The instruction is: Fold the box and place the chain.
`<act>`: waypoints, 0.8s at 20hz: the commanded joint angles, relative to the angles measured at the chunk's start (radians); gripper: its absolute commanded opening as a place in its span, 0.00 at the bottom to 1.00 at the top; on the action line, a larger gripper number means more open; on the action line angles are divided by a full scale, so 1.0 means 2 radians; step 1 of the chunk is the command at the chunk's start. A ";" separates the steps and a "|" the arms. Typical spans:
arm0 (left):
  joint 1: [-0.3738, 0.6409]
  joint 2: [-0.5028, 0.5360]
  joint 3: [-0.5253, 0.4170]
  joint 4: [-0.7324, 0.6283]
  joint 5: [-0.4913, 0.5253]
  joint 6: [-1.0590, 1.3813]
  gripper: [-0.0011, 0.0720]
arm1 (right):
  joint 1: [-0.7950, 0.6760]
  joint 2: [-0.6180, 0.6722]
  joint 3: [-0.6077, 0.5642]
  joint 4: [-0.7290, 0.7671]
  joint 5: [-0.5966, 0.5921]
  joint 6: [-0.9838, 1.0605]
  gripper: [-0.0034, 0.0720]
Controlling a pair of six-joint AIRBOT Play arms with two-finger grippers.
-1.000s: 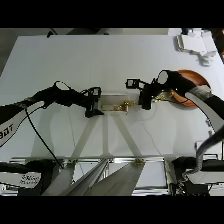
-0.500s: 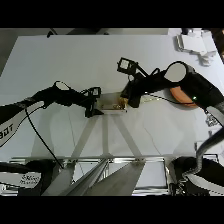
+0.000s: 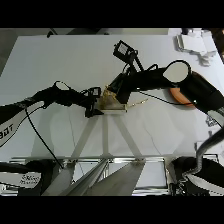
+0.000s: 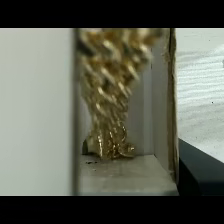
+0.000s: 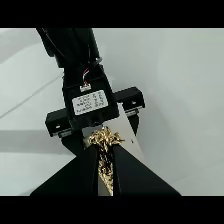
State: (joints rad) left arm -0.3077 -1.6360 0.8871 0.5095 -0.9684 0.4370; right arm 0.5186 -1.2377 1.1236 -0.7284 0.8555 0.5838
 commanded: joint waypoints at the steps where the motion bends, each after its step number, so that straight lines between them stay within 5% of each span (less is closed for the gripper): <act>1: 0.000 0.000 0.000 0.000 0.000 0.000 0.40 | 0.001 -0.011 0.000 -0.020 0.001 0.009 0.06; 7: 0.000 0.000 0.000 0.000 0.000 0.000 0.40 | 0.001 -0.078 0.000 -0.104 0.085 0.050 0.11; 9: 0.000 0.000 0.000 0.000 0.000 0.000 0.40 | 0.001 -0.076 0.000 -0.102 0.091 0.050 0.50; 16: 0.000 0.000 0.000 0.000 0.000 0.000 0.40 | -0.036 -0.009 -0.001 -0.113 0.095 0.045 0.50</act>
